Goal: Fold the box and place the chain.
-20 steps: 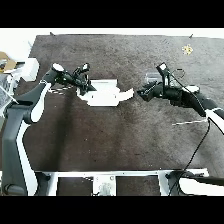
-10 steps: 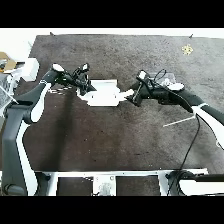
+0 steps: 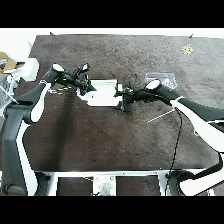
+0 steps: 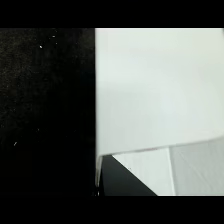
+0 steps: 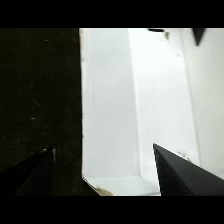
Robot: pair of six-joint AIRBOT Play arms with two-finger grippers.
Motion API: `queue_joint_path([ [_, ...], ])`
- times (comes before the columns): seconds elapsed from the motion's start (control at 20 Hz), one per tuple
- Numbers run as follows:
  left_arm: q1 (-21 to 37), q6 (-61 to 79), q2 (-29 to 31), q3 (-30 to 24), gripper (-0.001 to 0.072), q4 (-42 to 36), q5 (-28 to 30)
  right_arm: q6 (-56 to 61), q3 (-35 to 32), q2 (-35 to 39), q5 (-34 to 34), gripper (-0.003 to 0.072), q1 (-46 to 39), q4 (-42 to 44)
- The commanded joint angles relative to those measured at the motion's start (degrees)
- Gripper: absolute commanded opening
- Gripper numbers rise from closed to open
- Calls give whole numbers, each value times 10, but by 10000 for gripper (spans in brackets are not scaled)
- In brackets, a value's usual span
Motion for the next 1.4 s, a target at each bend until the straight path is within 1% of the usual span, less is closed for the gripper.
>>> queue_joint_path([
  [0.0,0,0,0,0,10,-1,0,7,7,-24,-46,685,22,-23],
  [0.15,0,0,0,0,9,-1,0,8,9,-23,-113,677,24,-21],
  [0.3,0,0,0,0,9,-3,0,26,9,-7,-116,677,3,-20],
  [0.4,0,0,0,0,9,-3,0,29,9,10,-116,677,-12,3],
  [0.5,0,0,0,0,9,-3,0,49,23,9,-107,676,-24,11],
  [0.7,0,0,0,0,9,-3,0,68,67,-23,-65,677,-45,16],
  [0.85,0,0,0,0,9,-3,0,84,111,-59,-19,678,-46,15],
  [1.0,0,0,0,0,10,-3,0,89,140,-84,8,679,-46,16],
  [1.1,0,0,0,0,9,-3,0,90,166,-106,48,678,-48,16],
  [1.2,0,0,0,0,10,-3,0,94,191,-133,72,677,-56,19],
  [1.35,0,0,0,0,9,-3,0,94,234,-174,129,677,-73,50],
])
